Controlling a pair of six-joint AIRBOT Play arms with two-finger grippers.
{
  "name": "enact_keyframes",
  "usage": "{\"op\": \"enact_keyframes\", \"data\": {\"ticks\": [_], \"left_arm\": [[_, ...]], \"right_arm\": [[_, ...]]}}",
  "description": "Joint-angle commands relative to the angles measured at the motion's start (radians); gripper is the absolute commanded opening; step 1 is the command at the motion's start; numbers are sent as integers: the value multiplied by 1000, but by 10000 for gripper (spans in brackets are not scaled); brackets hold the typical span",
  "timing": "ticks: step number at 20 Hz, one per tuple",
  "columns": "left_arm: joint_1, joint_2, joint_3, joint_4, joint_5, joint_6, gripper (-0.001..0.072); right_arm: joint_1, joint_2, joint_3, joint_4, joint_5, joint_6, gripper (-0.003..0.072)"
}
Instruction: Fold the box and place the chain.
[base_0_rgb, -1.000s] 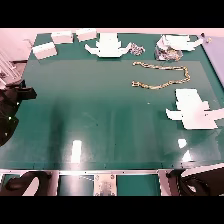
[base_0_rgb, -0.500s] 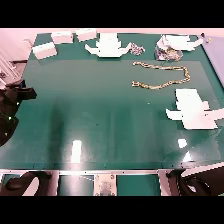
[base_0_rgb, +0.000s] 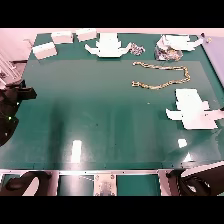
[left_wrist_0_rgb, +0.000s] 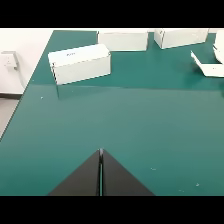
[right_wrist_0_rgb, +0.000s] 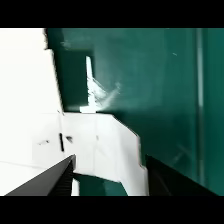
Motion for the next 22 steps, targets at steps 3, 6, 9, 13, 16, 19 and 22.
{"op": "enact_keyframes", "data": {"ticks": [3, 6, 9, 13, 16, 19, 22], "left_arm": [[0, 0, 0, 0, 0, 0, 21], [0, 0, 0, 0, 0, 0, 22], [0, 0, 0, 0, 0, 0, 22], [0, 0, 0, 0, 0, 0, 22], [0, 0, 0, 0, 0, 0, 22], [0, 0, 0, 0, 0, 0, 22], [0, 0, 0, 0, 0, 0, 22]], "right_arm": [[19, -42, -2, 37, 43, -8, 496], [20, -43, -2, 36, 96, -24, 490], [22, -43, -4, 35, 104, -24, 431], [26, -47, -10, 35, 110, -24, 429], [33, -63, -11, 36, 111, -24, 401], [45, -90, -13, 34, 122, -24, 397], [60, -115, -18, 35, 135, -24, 336]]}}
